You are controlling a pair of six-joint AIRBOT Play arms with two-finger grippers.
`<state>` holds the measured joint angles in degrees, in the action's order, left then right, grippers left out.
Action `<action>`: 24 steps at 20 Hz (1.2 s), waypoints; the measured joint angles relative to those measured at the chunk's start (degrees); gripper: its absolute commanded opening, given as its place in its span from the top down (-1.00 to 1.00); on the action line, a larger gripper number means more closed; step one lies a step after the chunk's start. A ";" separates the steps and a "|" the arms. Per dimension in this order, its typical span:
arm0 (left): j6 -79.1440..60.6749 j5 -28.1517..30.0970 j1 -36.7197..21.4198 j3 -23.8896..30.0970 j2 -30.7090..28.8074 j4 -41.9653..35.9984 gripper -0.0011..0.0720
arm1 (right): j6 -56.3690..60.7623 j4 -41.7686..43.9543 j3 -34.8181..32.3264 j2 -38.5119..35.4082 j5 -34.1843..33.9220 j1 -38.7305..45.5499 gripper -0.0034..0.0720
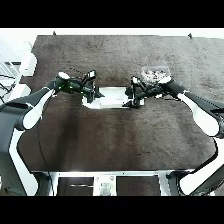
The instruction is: Fold the box and place the chain.
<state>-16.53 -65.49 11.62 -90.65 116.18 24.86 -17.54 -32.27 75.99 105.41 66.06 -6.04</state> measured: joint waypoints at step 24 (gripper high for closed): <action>0.00 0.11 0.02 0.00 0.00 -0.04 0.92 | -0.79 -0.48 8.72 9.49 6.62 0.00 -0.94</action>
